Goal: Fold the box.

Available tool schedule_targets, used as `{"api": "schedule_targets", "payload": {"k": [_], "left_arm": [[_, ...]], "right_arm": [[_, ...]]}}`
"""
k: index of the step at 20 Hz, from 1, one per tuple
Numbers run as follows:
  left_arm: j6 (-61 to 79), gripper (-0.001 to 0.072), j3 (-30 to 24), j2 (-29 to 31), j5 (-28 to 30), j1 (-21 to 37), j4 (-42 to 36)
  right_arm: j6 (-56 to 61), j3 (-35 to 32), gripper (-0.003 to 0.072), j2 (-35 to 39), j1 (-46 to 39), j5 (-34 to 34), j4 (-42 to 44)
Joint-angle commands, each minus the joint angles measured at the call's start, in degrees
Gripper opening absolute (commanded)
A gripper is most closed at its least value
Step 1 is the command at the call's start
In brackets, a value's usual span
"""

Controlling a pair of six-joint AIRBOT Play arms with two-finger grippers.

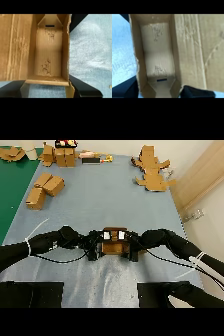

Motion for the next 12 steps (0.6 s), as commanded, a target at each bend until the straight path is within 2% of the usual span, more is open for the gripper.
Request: {"api": "schedule_targets", "payload": {"k": [1, 4, 8, 10, 12], "left_arm": [[-0.02, 0.0544, 0.04, -0.04, 0.0, -0.02, -0.11], [-0.02, 0.0543, 0.04, -0.04, 0.0, -0.02, -0.11], [-0.02, 0.0544, 0.04, -0.04, 0.0, -0.02, -0.11], [-0.02, 0.0544, 0.04, -0.04, 0.0, -0.02, -0.11], [-0.02, 0.0544, 0.04, -0.02, 0.0, -0.02, -0.11]], "right_arm": [[4.59, 1.9, 0.0711, 2.8, -1.05, -6.29, -2.99], [11.52, 3.65, 0.071, 6.8, -4.74, -14.4, -9.6], [18.36, 3.85, 0.0708, 12.98, -8.52, -19.43, -18.58], [20.26, 3.82, 0.0707, 14.47, -8.85, -21.55, -18.29], [20.28, 3.82, 0.0707, 14.71, -8.81, -22.86, -14.47]]}}
